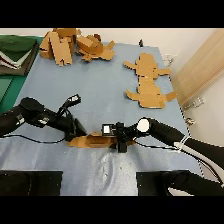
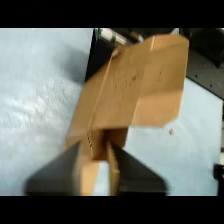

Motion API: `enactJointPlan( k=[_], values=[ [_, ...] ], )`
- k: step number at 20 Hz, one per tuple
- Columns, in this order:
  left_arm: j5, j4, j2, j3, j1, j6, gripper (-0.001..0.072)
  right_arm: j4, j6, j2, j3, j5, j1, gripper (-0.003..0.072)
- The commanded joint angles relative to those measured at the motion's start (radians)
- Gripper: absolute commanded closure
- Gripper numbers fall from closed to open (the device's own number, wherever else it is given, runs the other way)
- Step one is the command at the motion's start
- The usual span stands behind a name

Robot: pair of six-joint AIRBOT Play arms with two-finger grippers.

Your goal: Fold the box.

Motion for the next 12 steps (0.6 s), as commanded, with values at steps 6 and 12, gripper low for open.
enactJointPlan(
  k=[6,12],
  values=[
    [-0.261,0.126,0.092,-0.022,-0.019,-0.663,0.0698,0.001,0.002,0.001,0.001,0.0,0.0,0.024],
    [0.002,-0.327,0.023,-0.022,-0.156,-0.694,0.0697,0.001,0.01,0.001,0.001,0.0,0.0,0.024]
  ],
)
